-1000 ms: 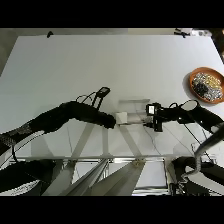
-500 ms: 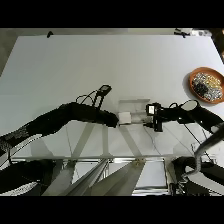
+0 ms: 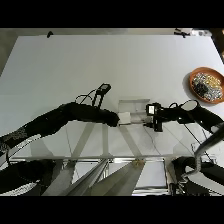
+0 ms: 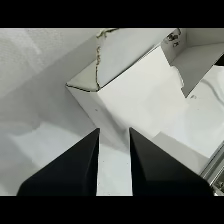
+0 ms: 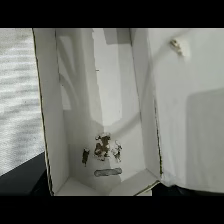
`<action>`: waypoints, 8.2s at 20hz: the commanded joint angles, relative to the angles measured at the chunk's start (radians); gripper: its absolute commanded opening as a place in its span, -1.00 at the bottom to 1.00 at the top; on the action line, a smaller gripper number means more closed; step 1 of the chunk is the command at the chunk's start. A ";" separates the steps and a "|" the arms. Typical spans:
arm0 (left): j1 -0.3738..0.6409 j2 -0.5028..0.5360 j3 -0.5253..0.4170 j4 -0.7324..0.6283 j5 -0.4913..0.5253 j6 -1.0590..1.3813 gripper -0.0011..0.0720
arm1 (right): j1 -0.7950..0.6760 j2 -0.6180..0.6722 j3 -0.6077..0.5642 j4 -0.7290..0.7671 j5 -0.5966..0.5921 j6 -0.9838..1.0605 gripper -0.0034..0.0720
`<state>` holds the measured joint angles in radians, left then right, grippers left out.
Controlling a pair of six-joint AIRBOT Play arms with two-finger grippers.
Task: Fold the box and place the chain.
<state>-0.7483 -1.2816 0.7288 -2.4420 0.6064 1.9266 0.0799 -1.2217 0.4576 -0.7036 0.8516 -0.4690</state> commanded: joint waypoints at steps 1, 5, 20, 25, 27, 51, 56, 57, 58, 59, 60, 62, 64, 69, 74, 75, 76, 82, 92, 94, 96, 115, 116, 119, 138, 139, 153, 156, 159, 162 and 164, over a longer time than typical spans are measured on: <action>-0.001 0.000 0.001 -0.001 0.011 -0.001 0.00 | 0.000 0.001 0.000 0.000 0.000 0.001 0.25; -0.002 0.000 0.001 -0.011 0.002 -0.071 0.24 | 0.000 0.001 0.000 0.000 0.000 0.000 0.25; 0.002 -0.068 0.466 0.677 0.640 -0.706 0.50 | 0.000 0.001 0.000 0.000 0.000 0.000 0.25; -0.026 -0.136 0.466 0.473 0.517 -0.799 0.50 | 0.000 0.001 0.000 0.000 0.000 0.000 0.25; -0.066 -0.175 0.466 0.484 0.480 -0.833 0.50 | 0.000 0.001 0.000 0.000 0.000 0.000 0.25; -0.133 -0.319 0.466 0.522 0.355 -1.085 0.27 | 0.000 0.001 0.000 0.000 0.000 0.000 0.25; -0.139 -0.337 0.466 0.528 0.353 -1.112 0.27 | 0.000 0.001 0.000 0.000 0.000 0.000 0.25; -0.145 -0.347 0.466 0.529 0.351 -1.120 0.27 | 0.000 0.001 0.000 0.000 0.000 0.001 0.25; -0.148 -0.354 0.466 0.528 0.344 -1.122 0.27 | 0.000 0.001 0.000 0.000 0.000 0.000 0.25; -0.150 -0.357 0.466 0.529 0.331 -1.128 0.25 | 0.000 0.001 0.000 0.000 0.000 0.000 0.25; -0.151 -0.357 0.466 0.529 0.314 -1.135 0.03 | 0.000 0.001 0.000 0.000 0.000 0.000 0.25; -0.152 -0.357 0.466 0.529 0.299 -1.146 -0.17 | 0.000 0.001 0.000 0.000 0.000 0.000 0.25; -0.156 -0.361 0.466 0.532 0.306 -1.146 -0.25 | 0.000 0.001 0.000 0.000 0.000 0.000 0.25; -0.168 -0.368 0.466 0.528 0.313 -1.150 -0.96 | 0.000 0.001 0.000 0.000 0.000 0.000 0.25; -0.168 -0.367 0.466 0.528 0.328 -1.165 -0.47 | 0.000 0.001 0.000 0.000 0.000 0.000 0.25; -0.167 -0.365 0.466 0.523 0.333 -1.165 -0.41 | 0.000 0.001 0.000 0.000 0.000 0.000 0.25; -0.164 -0.361 0.466 0.520 0.343 -1.164 -0.39 | 0.000 0.001 0.000 0.000 0.000 0.000 0.25; -0.061 -0.312 0.543 0.520 0.527 -1.098 -0.39 | 0.000 0.001 0.000 0.000 0.000 0.000 0.25; 0.063 -0.347 0.985 0.662 1.085 -1.077 -0.41 | 0.000 0.001 0.000 0.000 0.000 0.000 0.25; 0.050 -0.348 1.007 0.764 1.097 -1.046 -0.41 | 0.000 0.001 0.000 0.000 0.000 0.000 0.25; 0.000 -0.370 1.007 0.865 1.096 -0.978 -0.41 | 0.000 0.001 0.000 0.000 0.000 0.000 0.25; -0.225 -0.479 0.990 0.812 0.993 -1.006 0.06 | 0.000 0.001 0.000 0.000 0.000 0.000 0.25; -0.230 -0.473 0.968 0.811 0.991 -1.006 0.06 | 0.000 0.001 0.000 0.000 0.000 0.000 0.25; -0.244 -0.432 0.845 0.811 0.908 -1.029 -0.04 | 0.000 0.001 0.000 0.000 0.000 0.000 0.25; -0.223 -0.400 0.725 0.749 0.694 -1.217 -0.01 | 0.000 0.001 0.000 0.000 0.000 0.000 0.25; -0.223 -0.400 0.710 0.748 0.678 -1.218 -0.01 | 0.000 0.001 0.000 0.000 0.000 0.000 0.25; -0.223 -0.448 0.696 0.791 0.617 -1.347 -0.04 | 0.000 0.001 0.000 0.000 0.000 0.000 0.25; -0.224 -0.461 0.695 0.814 0.616 -1.374 -0.13 | 0.000 0.001 0.000 0.000 0.000 0.000 0.25; -0.226 -0.484 0.694 0.796 0.618 -1.373 -0.13 | 0.000 0.001 0.000 0.000 0.000 0.000 0.25; -0.226 -0.486 0.694 0.788 0.617 -1.364 -0.29 | 0.000 0.001 0.000 0.000 0.000 0.000 0.25; -0.226 -0.488 0.694 0.779 0.616 -1.346 -0.29 | 0.000 0.001 0.000 0.000 0.000 0.000 0.25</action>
<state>-0.9737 -1.7641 1.4231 -1.6505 1.2221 0.5648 0.0799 -1.2213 0.4572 -0.7036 0.8513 -0.4690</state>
